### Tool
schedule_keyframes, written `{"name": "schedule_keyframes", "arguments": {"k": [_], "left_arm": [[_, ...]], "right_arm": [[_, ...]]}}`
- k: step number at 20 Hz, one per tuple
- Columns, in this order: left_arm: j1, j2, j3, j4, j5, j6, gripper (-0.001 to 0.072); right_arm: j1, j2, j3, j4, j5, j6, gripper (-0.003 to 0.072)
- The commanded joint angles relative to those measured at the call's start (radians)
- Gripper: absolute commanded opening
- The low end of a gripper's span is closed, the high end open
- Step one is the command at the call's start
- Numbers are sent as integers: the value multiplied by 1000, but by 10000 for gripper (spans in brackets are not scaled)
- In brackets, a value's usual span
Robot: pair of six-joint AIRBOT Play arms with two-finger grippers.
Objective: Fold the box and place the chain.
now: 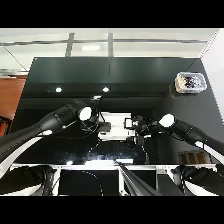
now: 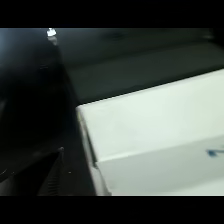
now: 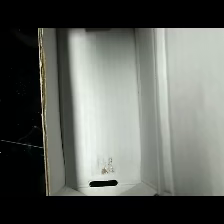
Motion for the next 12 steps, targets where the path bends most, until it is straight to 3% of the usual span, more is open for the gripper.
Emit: {"name": "schedule_keyframes", "arguments": {"k": [1,3,4,5,12], "left_arm": [[-45,-37,42,113,-70,-137,488],[-58,-37,45,113,-55,-168,465],[-63,-37,45,110,-48,-181,351],[-68,-37,45,111,-39,-181,297],[-70,-63,45,106,-32,-233,279]], "right_arm": [[0,0,0,0,0,0,485],[0,0,0,-1,1,0,485],[0,0,0,-1,0,0,485],[0,0,0,-1,1,0,485],[1,0,0,-3,1,0,485]]}}
